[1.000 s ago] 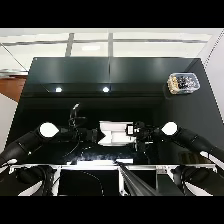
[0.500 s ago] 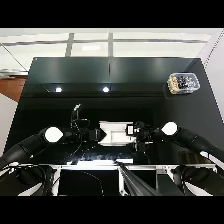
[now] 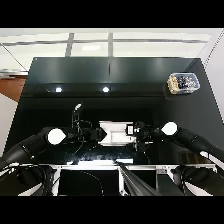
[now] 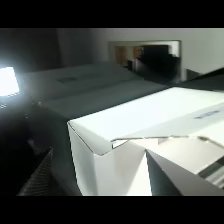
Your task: Fold the box and place the chain.
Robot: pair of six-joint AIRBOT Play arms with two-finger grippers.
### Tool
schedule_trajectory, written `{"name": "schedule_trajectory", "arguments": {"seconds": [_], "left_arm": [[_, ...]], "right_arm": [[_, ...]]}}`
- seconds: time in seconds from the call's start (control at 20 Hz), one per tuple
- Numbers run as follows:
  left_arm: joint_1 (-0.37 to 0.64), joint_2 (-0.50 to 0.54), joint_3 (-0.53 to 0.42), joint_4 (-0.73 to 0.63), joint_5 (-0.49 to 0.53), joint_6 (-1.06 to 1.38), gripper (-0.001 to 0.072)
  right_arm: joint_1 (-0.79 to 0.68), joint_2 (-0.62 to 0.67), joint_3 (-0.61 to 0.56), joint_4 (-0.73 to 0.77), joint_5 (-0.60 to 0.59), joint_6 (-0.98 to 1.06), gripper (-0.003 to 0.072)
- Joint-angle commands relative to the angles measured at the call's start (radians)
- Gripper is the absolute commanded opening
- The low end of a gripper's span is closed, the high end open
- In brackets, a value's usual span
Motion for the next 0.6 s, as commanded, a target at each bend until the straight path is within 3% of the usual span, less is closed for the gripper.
{"name": "schedule_trajectory", "arguments": {"seconds": [0.0,0.25,0.55], "left_arm": [[-0.07,-0.001,0.058,0.247,-0.005,-0.277,0.07],[-0.135,-0.061,0.106,0.364,-0.146,-0.418,0.0693],[-0.142,-0.155,0.18,0.376,-0.174,-0.42,0.0612]], "right_arm": [[-0.001,0.0,-0.001,0.001,-0.002,0.002,0.0486],[-0.001,0.0,-0.001,0.001,-0.011,0.012,0.0486],[-0.001,0.0,-0.001,0.001,-0.012,0.012,0.0486]]}}
